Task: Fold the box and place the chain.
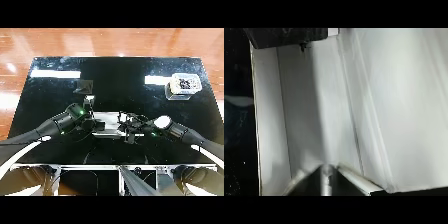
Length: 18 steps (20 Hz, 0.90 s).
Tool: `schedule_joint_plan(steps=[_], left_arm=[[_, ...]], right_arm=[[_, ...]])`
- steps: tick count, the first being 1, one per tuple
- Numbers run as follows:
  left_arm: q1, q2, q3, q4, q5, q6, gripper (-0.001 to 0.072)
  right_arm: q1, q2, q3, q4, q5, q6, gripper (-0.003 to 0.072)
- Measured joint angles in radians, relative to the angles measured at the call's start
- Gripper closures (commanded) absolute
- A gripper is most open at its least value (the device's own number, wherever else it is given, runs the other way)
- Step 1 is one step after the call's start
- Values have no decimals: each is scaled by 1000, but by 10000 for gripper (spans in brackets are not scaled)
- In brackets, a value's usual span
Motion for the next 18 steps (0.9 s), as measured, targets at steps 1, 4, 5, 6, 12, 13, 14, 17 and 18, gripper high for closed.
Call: schedule_joint_plan(steps=[1, 4, 5, 6, 12, 13, 14, 17, 18], left_arm=[[0, 0, 0, 0, 0, 0, 689], [0, 0, 0, 0, 0, 0, 689], [0, 0, 0, 0, 0, 0, 689], [0, 0, 0, 0, 1, 0, 689], [0, 0, 0, -3, 6, 0, 689], [0, 0, 0, -4, 6, 0, 689], [0, 0, 0, -5, 6, 0, 689], [0, 0, 0, -6, 7, 0, 689], [1, 0, 0, -7, 7, 0, 690]], right_arm=[[0, 0, 0, 0, -1, 8, 659], [-23, 8, 0, -9, 6, 74, 658], [-41, 15, 0, -19, 16, 108, 657], [-62, 25, 0, -29, 35, 143, 657], [-279, 91, 0, -71, 250, 486, 657], [-320, 95, 0, -74, 287, 557, 657], [-364, 98, 0, -74, 329, 621, 640], [-485, 103, 0, -81, 464, 780, 641], [-529, 105, 0, -102, 507, 856, 641]])
